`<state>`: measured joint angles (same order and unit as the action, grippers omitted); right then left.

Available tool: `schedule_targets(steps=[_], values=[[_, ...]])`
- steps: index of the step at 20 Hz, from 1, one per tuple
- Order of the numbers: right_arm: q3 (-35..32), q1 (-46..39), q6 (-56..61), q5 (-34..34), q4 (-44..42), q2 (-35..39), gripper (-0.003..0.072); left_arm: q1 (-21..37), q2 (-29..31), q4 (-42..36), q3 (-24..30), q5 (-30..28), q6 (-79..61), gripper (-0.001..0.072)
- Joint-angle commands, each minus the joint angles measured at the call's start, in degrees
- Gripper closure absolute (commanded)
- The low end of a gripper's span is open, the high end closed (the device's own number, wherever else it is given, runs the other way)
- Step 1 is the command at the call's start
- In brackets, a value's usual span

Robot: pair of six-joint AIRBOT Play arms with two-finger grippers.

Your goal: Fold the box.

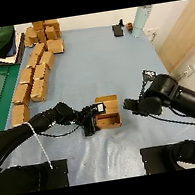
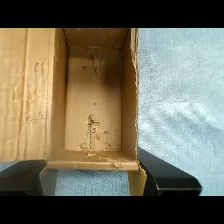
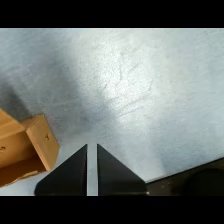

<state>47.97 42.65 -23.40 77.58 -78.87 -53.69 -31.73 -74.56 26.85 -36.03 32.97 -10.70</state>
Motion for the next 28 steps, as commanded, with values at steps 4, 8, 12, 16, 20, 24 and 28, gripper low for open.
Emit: schedule_targets(steps=[4,8,12,16,20,24,28], values=[[0.0,-21.3,-28.7,-14.9,-22.1,-1.6,0.0673,0.0,0.0,0.2,0.0,0.0,0.0,0.0178],[0.1,-35.5,-53.7,-17.2,-43.3,-10.6,0.0681,0.0,0.0,0.2,0.0,0.0,0.0,0.0178],[4.2,-39.3,-75.4,-15.6,-59.2,-25.2,0.0681,0.0,0.0,0.2,0.0,0.0,0.0,0.0178],[13.6,-38.6,-80.5,-9.3,-59.4,-36.0,0.0682,0.0,0.0,0.1,0.0,0.0,0.0,0.0178],[16.7,-38.3,-90.4,-4.5,-59.3,-35.7,0.0683,0.0,0.0,0.2,0.0,0.1,0.0,0.0178],[12.3,-32.5,-102.4,-2.9,-59.4,-31.5,0.0683,0.0,0.0,0.1,0.0,0.1,0.0,0.0178],[7.3,-24.9,-107.2,-7.3,-57.9,-23.2,0.0683,0.0,0.0,0.1,0.0,0.1,0.0,0.0178]])
